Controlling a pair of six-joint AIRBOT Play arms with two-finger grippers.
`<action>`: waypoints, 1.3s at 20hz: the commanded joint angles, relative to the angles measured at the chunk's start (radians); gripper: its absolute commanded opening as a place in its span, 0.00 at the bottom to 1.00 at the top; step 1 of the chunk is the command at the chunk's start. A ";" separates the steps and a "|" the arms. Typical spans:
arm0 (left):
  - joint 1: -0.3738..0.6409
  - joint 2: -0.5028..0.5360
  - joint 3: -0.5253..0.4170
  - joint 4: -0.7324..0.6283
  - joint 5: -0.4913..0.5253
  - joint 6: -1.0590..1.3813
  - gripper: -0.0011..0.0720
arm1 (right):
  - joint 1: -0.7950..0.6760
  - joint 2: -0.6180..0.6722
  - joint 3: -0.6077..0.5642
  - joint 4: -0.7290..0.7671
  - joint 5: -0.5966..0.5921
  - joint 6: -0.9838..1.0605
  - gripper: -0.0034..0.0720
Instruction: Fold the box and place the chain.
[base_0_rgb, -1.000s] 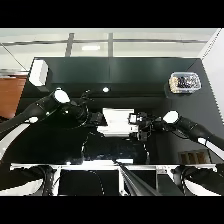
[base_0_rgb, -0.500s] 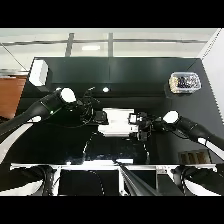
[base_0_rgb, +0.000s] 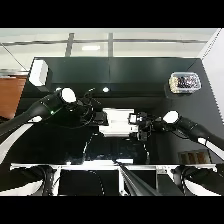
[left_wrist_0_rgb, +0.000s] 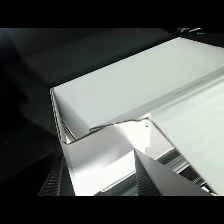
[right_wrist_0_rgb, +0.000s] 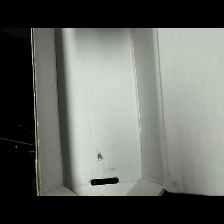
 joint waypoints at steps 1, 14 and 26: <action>-0.022 0.000 0.001 0.026 0.023 -0.058 0.69 | 0.001 -0.001 -0.001 0.000 0.000 0.000 0.45; -0.159 -0.015 0.027 0.352 0.086 -0.307 0.69 | 0.001 -0.001 -0.001 0.000 0.000 0.000 0.45; -0.317 -0.123 0.171 0.639 0.002 -0.612 0.69 | 0.001 -0.001 -0.001 0.000 -0.002 0.000 0.45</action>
